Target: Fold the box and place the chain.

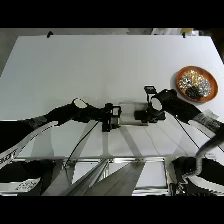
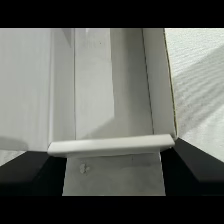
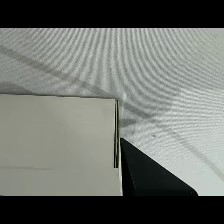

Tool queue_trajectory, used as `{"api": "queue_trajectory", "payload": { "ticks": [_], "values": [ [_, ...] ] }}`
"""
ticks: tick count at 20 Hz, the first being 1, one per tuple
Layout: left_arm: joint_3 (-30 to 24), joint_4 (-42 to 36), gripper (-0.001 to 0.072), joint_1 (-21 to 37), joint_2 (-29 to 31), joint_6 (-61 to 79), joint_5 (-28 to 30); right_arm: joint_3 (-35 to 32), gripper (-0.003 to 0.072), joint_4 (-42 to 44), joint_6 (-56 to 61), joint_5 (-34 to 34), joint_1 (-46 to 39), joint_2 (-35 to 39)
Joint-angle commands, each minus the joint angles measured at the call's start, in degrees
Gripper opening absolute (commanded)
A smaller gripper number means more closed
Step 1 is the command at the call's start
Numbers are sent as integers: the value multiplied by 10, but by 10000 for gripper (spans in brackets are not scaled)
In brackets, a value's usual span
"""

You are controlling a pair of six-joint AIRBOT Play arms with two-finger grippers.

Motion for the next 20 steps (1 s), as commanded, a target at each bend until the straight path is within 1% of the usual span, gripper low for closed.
{"api": "queue_trajectory", "payload": {
  "ticks": [1, 2, 6, 8, 11, 13, 14, 15, 16, 19, 20],
  "values": [
    [0, 0, 103, 0, 0, 0, 0, 0, 75, -5, -10, -2, 4, -4],
    [0, 0, 103, 0, 0, 0, 0, 0, 17, -5, -28, -3, 7, -4],
    [0, 0, 103, 0, 0, 0, 0, 0, 21, -5, -37, -13, 10, -4],
    [0, 0, 103, 0, 0, 0, 0, 0, 190, -6, -37, -20, 10, -4],
    [0, 0, 103, 0, 0, 0, 0, 0, 191, -13, -37, -28, 10, -4],
    [0, 0, 103, 0, 0, 0, 0, -2, 168, -21, -37, -28, 10, -4],
    [0, 0, 103, 0, 0, 0, 0, -2, 144, -21, -37, -28, 10, -4],
    [0, 0, 103, 0, 0, 0, 0, -2, 66, -21, -37, -28, 10, -4],
    [0, 0, 103, 0, 0, 0, 0, -2, 17, -21, -37, -28, 10, -4],
    [0, 0, 103, 0, 0, 0, 0, -2, 17, -20, -37, -25, 10, -4],
    [0, 0, 103, 0, 0, 0, 0, -2, 32, -20, -37, -25, 10, -4]
  ]
}}
